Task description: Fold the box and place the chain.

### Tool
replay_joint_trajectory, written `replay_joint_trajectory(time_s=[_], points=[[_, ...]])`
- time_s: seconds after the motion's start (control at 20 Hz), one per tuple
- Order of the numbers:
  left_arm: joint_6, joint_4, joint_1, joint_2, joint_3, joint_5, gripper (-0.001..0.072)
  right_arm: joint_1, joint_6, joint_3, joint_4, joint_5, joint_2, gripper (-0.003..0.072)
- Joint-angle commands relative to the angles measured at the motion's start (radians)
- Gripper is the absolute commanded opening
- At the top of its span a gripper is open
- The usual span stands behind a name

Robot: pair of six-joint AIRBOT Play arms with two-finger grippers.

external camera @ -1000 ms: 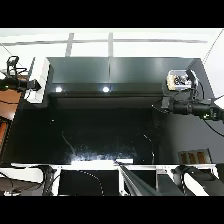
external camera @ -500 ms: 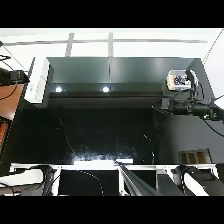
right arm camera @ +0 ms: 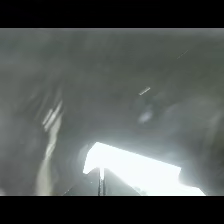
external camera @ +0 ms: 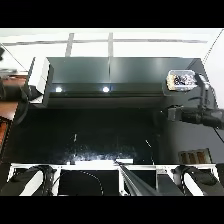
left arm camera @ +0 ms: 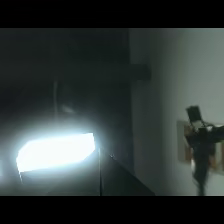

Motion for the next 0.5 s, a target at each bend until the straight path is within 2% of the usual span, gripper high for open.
replay_joint_trajectory(time_s=[0.0,0.1,0.2,0.45], points=[[0.042,0.027,-0.065,0.312,-0.3,0.144,0.0026,0.0,0.042,-0.142,-0.128,-0.248,0.165,0.0039],[0.053,0.041,-0.063,0.425,-0.385,0.145,0.0026,0.0,0.042,-0.174,-0.138,-0.247,0.164,0.0038],[0.053,0.049,-0.063,0.504,-0.424,0.148,0.0027,0.0,0.041,-0.173,-0.131,-0.238,0.164,0.0038],[0.053,0.044,-0.063,0.567,-0.43,0.147,0.0027,0.0,0.041,-0.173,-0.13,-0.239,0.164,0.0038]])
